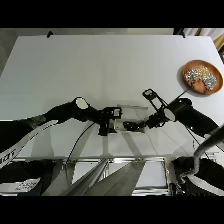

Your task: Fold the box and place the chain.

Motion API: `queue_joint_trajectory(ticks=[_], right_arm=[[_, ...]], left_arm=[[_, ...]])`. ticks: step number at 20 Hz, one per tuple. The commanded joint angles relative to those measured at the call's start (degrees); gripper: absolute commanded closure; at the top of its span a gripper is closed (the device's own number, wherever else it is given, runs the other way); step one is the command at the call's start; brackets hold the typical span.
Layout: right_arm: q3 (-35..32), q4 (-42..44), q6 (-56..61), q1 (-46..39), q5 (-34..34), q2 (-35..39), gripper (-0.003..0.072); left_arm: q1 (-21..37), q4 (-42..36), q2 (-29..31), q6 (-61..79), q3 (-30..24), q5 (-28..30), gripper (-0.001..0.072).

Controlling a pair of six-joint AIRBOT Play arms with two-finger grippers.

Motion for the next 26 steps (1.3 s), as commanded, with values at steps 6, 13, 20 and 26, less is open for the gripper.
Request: queue_joint_trajectory(ticks=[6, 13, 20, 26], right_arm=[[0.0, 0.9, 0.7, -4.1, -0.8, -2.3, 0.0441], [0.0, 2.3, 0.4, -5.0, 1.2, -2.2, 0.0669], [0.0, 2.5, -0.9, -5.0, 2.4, 2.1, 0.0670], [0.1, 19.8, -9.4, -4.9, 4.0, 18.4, 0.0670]], left_arm=[[0.0, 0.0, 0.0, 0.0, 0.1, 0.0, 0.0313], [0.0, 0.0, 0.0, 0.0, 0.1, -0.1, 0.0313], [0.0, 0.0, 0.0, 0.0, 0.1, -0.2, 0.0313], [0.0, 0.0, 0.0, 0.0, 0.1, -0.2, 0.0313]])
